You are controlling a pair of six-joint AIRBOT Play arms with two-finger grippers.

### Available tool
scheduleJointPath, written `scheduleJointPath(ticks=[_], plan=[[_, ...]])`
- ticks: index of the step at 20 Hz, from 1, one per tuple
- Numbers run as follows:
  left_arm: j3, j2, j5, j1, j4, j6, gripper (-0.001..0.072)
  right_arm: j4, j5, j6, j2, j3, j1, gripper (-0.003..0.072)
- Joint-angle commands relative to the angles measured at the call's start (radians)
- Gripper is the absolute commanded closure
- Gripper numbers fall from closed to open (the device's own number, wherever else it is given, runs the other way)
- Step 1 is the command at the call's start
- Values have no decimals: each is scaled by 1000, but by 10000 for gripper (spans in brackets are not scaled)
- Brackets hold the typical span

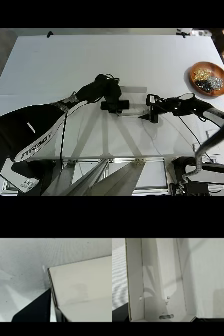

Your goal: Fold the box and place the chain.

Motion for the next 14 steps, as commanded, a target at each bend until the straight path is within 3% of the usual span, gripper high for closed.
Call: scheduleJointPath(ticks=[1, 3, 6, 9, 10, 12, 14], plan=[[0, 0, -49, -6, 8, -2, 548, 2, -2, 0, 0, 0, -1, 248], [0, 0, -53, -7, 9, -1, 704, 2, -2, 0, 0, 0, -1, 248], [0, 0, -53, -9, 9, -1, 703, 2, -2, 0, 0, 0, -1, 248], [0, 2, -42, -10, 2, -1, 691, 2, -2, 0, 0, 0, -1, 248], [0, 5, -37, -10, 0, -1, 666, 2, -2, 0, 0, 0, -1, 248], [0, 21, -26, -10, 1, 2, 547, 2, -2, 0, 0, 0, -1, 248], [0, 50, -31, -6, 10, 19, 547, 2, -2, 0, 0, 0, -1, 248]])
